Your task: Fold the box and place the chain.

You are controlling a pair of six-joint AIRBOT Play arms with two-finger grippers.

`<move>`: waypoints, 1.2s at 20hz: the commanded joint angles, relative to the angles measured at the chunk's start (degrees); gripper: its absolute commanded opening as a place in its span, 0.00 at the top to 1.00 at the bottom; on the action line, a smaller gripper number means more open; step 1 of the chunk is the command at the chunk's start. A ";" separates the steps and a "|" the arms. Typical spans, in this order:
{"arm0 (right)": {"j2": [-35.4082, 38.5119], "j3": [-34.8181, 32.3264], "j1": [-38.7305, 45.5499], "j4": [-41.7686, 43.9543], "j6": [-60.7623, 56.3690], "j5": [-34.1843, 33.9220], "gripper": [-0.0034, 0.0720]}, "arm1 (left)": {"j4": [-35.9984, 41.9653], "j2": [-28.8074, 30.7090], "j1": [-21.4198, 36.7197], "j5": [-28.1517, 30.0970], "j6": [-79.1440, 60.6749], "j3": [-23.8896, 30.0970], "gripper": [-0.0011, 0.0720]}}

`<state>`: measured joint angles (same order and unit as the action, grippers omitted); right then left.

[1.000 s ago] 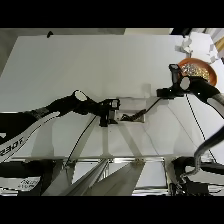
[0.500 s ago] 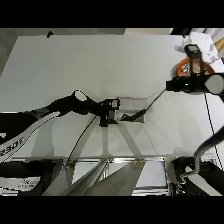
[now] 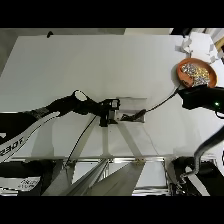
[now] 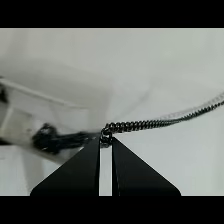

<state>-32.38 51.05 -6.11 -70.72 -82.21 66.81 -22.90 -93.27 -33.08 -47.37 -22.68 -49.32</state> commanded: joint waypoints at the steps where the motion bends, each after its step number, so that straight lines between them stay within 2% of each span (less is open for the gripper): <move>1: 1.95 0.04 -0.02 10.75 3.32 2.93 0.93 | -0.02 0.00 0.02 0.00 -0.02 0.02 0.94; 6: 1.44 0.02 -0.02 20.79 7.06 2.84 0.93 | -0.02 0.00 0.02 0.00 -0.02 0.02 0.94; 10: -1.25 0.02 -4.55 22.97 7.76 0.50 0.93 | -0.02 0.00 0.02 0.00 -0.02 0.02 0.94; 12: -4.22 0.02 -10.43 21.77 7.76 -1.44 0.93 | -0.02 0.00 0.02 0.00 -0.02 0.02 0.94; 16: -12.61 0.02 -19.80 12.31 7.04 -6.34 0.93 | -0.02 0.00 0.02 0.02 -0.02 0.02 0.94; 24: -29.75 0.02 -24.81 8.94 7.08 -11.50 0.93 | -0.02 0.00 0.02 0.02 -0.02 0.02 0.94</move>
<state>-56.99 51.03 -29.12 -60.31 -75.13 57.56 -22.90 -93.27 -33.08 -47.37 -22.68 -49.32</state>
